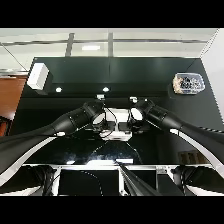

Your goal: Fold the box and place the chain.

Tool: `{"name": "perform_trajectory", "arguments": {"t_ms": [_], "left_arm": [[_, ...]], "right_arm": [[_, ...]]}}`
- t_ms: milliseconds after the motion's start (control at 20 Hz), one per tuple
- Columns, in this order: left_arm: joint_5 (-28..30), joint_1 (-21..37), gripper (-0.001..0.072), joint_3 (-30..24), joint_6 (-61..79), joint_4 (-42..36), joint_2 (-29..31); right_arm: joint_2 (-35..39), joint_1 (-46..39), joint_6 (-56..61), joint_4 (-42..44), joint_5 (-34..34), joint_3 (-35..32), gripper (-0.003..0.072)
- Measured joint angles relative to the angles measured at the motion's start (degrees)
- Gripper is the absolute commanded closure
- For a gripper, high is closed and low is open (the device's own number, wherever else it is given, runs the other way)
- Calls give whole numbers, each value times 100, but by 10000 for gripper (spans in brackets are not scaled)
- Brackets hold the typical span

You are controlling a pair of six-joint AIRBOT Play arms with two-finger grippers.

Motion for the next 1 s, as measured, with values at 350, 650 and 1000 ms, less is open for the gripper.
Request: {"name": "perform_trajectory", "arguments": {"t_ms": [350,650,1000], "left_arm": [[-11,0,681,2,-4,2,0],[-24,0,681,2,15,7,0],[-9,0,681,2,13,4,-2]], "right_arm": [[-15,0,61,-2,-164,0,670],[-15,0,39,4,-232,0,504],[-15,0,57,15,-256,0,671]]}}
